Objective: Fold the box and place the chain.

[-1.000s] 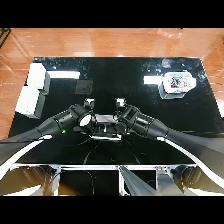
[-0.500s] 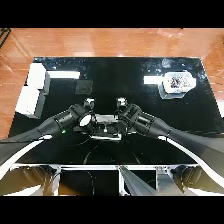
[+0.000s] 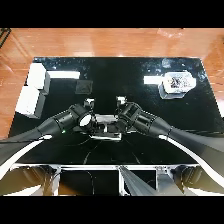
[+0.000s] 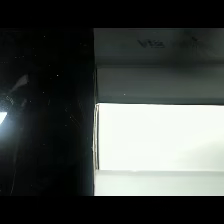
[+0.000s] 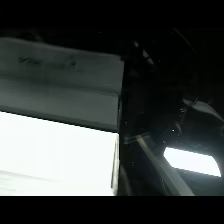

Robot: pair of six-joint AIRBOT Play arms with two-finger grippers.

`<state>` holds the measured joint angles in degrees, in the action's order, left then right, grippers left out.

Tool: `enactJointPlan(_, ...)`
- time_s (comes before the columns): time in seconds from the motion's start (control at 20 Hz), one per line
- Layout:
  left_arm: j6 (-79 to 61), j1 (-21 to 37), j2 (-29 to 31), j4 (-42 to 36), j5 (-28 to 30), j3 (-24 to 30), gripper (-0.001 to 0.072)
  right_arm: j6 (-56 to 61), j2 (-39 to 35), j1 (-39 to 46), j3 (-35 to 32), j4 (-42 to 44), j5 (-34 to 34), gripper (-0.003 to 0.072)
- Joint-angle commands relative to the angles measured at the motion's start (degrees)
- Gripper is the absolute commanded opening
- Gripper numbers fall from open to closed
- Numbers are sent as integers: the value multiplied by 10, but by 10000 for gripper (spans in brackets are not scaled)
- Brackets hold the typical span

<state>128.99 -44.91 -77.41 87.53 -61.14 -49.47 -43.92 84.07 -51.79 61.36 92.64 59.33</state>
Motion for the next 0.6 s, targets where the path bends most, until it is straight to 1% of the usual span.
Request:
enactJointPlan(0.0,0,0,0,0,-6,0,24,1,2,0,0,-6,9,238)
enactJointPlan(0.55,0,0,0,0,-4,0,24,5,11,0,0,-12,9,238)
